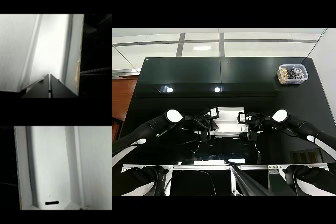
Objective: Fold the box and place the chain.
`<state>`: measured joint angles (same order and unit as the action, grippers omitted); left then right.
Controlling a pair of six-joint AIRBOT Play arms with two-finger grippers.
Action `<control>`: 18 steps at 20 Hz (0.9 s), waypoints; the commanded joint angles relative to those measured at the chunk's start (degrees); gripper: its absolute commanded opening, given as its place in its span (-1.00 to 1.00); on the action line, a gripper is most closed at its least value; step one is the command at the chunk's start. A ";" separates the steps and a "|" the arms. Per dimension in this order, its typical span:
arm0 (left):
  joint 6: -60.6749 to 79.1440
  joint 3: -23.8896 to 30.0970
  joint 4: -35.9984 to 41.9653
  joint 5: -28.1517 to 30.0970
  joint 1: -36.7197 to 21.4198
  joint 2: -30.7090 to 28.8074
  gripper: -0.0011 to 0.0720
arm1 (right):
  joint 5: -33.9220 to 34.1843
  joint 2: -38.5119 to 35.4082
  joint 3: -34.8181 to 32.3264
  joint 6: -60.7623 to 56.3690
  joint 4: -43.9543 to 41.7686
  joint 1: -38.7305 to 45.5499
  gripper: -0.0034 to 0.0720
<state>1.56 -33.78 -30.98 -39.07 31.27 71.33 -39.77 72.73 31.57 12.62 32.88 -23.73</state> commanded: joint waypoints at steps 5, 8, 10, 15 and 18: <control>-0.57 -0.09 -0.07 -0.33 0.15 -0.31 0.22 | -0.02 0.04 -0.02 0.00 0.00 0.02 -0.63; -8.28 -1.51 -7.41 -3.98 -1.42 -3.17 -0.90 | -0.02 0.04 -0.02 0.02 0.00 0.02 -0.63; -23.26 -3.28 -13.38 -9.01 -4.09 -7.02 -0.90 | -0.02 0.04 -0.02 0.00 0.00 0.02 -0.63; -52.41 -4.13 -29.00 -23.02 -15.72 -17.49 -0.90 | -0.02 0.04 -0.02 0.00 0.00 0.02 -0.63; -70.25 -0.90 -30.03 -24.46 -27.10 -16.31 -0.90 | 0.00 0.04 -0.02 0.00 0.00 0.02 -0.63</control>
<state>-48.21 -36.58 -56.49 -59.40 13.10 55.96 -39.77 72.73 31.57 12.62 32.88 -23.73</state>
